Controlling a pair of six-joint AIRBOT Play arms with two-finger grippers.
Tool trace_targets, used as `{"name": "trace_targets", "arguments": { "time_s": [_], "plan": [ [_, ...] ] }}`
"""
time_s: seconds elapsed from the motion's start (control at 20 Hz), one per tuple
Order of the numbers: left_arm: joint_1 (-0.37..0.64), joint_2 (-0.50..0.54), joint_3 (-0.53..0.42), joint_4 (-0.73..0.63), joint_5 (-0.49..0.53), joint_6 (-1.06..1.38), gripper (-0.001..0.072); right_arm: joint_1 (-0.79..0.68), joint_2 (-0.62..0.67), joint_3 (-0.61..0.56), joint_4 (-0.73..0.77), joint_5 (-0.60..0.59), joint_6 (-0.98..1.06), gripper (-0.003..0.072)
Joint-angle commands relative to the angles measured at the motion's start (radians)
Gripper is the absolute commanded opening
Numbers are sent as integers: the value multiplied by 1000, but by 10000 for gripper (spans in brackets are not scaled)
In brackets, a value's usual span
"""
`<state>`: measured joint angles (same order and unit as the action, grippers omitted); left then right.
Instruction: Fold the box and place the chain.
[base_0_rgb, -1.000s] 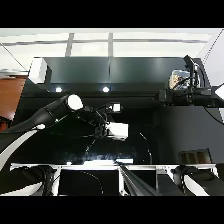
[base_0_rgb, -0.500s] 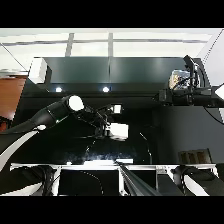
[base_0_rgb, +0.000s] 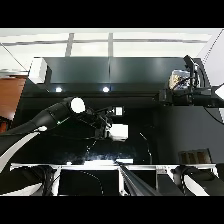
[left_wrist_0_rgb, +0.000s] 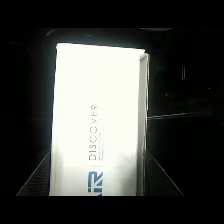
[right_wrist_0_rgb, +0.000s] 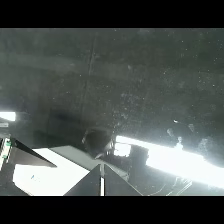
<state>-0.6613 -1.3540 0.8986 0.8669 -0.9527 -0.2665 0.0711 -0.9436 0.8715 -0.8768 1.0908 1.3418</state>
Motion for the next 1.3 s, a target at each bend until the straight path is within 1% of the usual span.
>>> {"name": "trace_targets", "arguments": {
  "time_s": [0.0,0.2,0.35,0.4,0.55,0.6,0.65,0.7,0.75,0.8,0.9,1.0,1.1,1.2,1.25],
  "plan": [
    [-2,0,-7,4,17,-4,707,-1,1,1,0,-4,0,33],
    [-50,0,-47,23,107,-30,707,-1,1,1,0,-19,0,33],
    [-75,-5,-48,40,161,-31,707,-2,1,1,0,-29,0,33],
    [-81,-13,-48,38,173,-31,707,-2,1,1,0,-31,0,33],
    [-81,-44,-48,41,167,-53,704,-2,1,1,1,-31,1,33],
    [-80,-41,-46,53,167,-101,660,-2,1,1,1,-29,1,33],
    [-76,-32,-40,97,163,-182,499,-2,1,1,1,-29,1,33],
    [-69,-21,-29,154,147,-256,383,-2,1,1,1,-29,1,33],
    [-53,-5,-19,215,125,-320,346,-2,1,1,1,-30,0,33],
    [-30,15,-14,262,105,-381,346,-2,1,1,1,-31,0,33],
    [48,69,-14,330,54,-487,346,-2,1,1,1,-30,1,33],
    [171,114,-16,352,-18,-552,347,-2,1,1,1,-30,0,33],
    [332,142,-19,406,-76,-674,349,-2,1,1,1,-30,1,33],
    [510,142,-19,480,-108,-835,349,-2,1,1,1,-31,0,33],
    [598,142,-19,490,-112,-883,350,-2,1,1,1,-32,0,33]
  ]
}}
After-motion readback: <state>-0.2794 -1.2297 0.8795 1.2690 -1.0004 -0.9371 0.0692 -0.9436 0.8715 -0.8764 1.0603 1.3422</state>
